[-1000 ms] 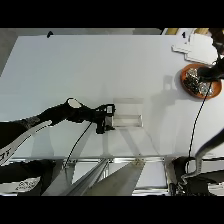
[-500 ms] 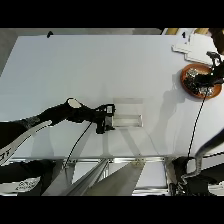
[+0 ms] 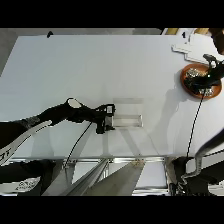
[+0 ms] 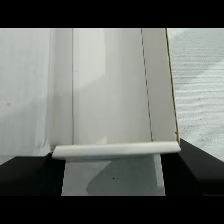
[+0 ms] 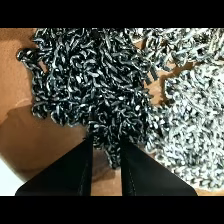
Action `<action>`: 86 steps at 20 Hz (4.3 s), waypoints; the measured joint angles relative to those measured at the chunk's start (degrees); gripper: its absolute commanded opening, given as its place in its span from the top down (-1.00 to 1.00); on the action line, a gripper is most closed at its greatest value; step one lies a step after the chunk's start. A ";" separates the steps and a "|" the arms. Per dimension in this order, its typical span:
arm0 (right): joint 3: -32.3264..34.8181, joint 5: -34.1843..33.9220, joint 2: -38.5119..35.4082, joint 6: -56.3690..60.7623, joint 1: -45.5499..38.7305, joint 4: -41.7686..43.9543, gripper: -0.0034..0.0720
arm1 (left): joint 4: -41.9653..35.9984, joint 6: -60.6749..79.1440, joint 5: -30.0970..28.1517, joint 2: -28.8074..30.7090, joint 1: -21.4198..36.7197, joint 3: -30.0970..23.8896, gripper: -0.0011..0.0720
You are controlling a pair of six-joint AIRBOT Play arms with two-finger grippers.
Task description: Fold the box and place the chain.
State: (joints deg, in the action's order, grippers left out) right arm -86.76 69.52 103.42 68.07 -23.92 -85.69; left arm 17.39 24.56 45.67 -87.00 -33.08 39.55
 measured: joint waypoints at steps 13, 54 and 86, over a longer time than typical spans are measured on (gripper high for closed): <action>0.00 7.41 -12.55 -1.05 0.00 2.62 0.86 | 0.00 0.00 -0.02 0.00 0.00 0.00 0.56; 44.35 -19.65 -56.59 16.02 63.52 13.09 0.86 | 0.00 0.00 0.00 0.00 0.00 0.00 0.56; 49.11 -13.25 -46.71 20.46 39.91 1.97 0.41 | 0.00 0.00 0.00 0.00 0.00 0.00 0.56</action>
State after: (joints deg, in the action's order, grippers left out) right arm -37.65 56.27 56.71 88.53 15.99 -83.72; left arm 17.39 24.56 45.67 -87.00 -33.08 39.55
